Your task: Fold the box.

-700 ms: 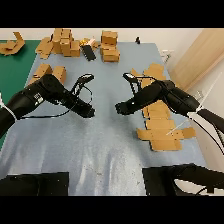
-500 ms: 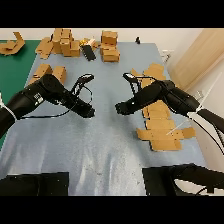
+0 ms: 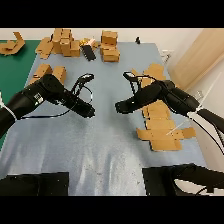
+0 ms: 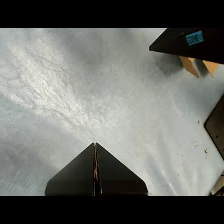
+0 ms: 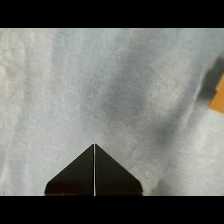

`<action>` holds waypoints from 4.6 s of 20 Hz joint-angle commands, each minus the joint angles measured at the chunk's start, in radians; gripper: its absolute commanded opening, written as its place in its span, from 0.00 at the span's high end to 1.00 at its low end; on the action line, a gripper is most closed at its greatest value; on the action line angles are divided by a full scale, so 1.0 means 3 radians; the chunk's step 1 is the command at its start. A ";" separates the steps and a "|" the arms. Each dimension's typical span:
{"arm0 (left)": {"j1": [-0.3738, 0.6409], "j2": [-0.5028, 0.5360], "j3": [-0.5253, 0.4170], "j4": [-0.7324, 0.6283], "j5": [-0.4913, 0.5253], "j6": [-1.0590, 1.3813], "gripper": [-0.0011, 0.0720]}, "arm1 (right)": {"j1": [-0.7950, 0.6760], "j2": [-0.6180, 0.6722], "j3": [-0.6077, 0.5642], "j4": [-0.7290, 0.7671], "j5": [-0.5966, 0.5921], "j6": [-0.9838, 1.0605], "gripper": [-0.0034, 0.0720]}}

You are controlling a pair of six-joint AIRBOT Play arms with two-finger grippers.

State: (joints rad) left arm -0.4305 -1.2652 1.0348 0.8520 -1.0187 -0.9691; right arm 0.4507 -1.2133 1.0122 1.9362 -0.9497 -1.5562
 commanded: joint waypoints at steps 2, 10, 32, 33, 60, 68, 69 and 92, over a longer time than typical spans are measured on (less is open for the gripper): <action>0.0000 0.0003 -0.0001 -0.0061 0.0183 0.0001 0.97 | 0.0000 -0.0010 0.0004 0.0211 0.0120 0.0161 0.95; 0.0000 -0.0001 0.0000 -0.0237 0.0263 0.0001 0.97 | -0.0701 -0.0046 0.0546 -0.0144 -0.0459 0.0642 0.77; 0.0004 -0.0015 -0.0001 -0.0225 0.0481 -0.0069 0.16 | -0.3877 -0.0732 0.0690 -0.1116 -0.2138 -0.0605 0.34; 0.0004 -0.0015 0.0000 -0.0225 0.0486 -0.0069 0.16 | -0.3904 -0.0753 0.0646 -0.1120 -0.2157 -0.0643 0.34; 0.0006 -0.0015 -0.0001 -0.0230 0.0399 -0.0088 0.16 | -0.3727 -0.0579 0.0434 -0.0856 -0.2172 -0.1272 0.29; 0.0006 -0.0015 -0.0001 -0.0225 0.0399 -0.0088 0.16 | -0.3728 -0.0600 0.0444 -0.1629 -0.1732 -0.1240 0.29; 0.0006 -0.0015 -0.0001 -0.0225 0.0398 -0.0089 0.16 | -0.3728 -0.0617 0.0441 -0.1629 -0.1733 -0.1242 0.29; 0.0053 -0.0015 -0.0001 -0.0478 0.0308 -0.0154 0.16 | -0.3010 -0.0490 -0.0019 0.0437 -0.2555 -0.1357 0.95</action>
State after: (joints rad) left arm -0.4240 -1.2690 1.0348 0.7177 -0.9077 -0.9966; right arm -0.5293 -1.4021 1.0172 1.9984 -1.6779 -1.9961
